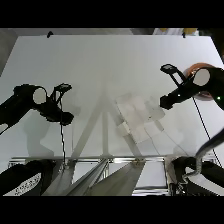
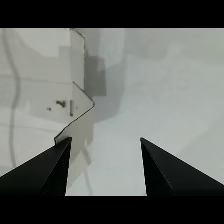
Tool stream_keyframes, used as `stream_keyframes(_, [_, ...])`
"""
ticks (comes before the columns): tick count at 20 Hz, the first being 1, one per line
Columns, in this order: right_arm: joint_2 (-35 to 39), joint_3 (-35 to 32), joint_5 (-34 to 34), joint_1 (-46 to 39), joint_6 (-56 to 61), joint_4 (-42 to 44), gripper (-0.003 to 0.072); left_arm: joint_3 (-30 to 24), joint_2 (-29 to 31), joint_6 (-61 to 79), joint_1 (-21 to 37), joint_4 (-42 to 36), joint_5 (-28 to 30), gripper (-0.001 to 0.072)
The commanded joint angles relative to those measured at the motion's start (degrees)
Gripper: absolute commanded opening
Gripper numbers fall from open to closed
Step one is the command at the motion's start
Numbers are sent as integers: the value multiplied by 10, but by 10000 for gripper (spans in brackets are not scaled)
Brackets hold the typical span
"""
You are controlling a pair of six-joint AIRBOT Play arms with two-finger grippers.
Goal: Fold the box and place the chain.
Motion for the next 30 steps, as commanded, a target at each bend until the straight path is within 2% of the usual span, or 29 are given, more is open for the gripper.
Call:
stream_keyframes(1, [-8,14,25,29,-2,-2,479,0,0,0,0,0,13,391])
stream_keyframes(5, [15,15,13,57,-5,-10,477,0,0,0,0,-1,29,391])
stream_keyframes(12, [27,16,23,60,-5,-8,477,0,0,0,0,-5,55,391])
stream_keyframes(14, [24,13,26,60,3,-39,475,0,0,0,0,-18,68,391])
stream_keyframes(18, [-13,-7,21,60,25,-95,473,0,0,0,0,-67,92,391])
stream_keyframes(20, [-37,-10,-2,60,37,-121,474,0,0,1,0,-85,98,391])
stream_keyframes(24, [-68,-10,-11,59,52,-123,462,0,0,1,0,-92,107,391])
stream_keyframes(25, [-73,-10,-15,59,58,-123,441,0,0,1,0,-101,114,391])
stream_keyframes(27, [-81,-10,-18,59,79,-123,328,0,-1,11,0,-137,129,390])
stream_keyframes(29, [-88,-10,-2,59,81,-122,180,0,-3,61,0,-198,140,390])
stream_keyframes(30, [-89,-10,5,59,81,-117,83,0,-6,84,-1,-230,145,390])
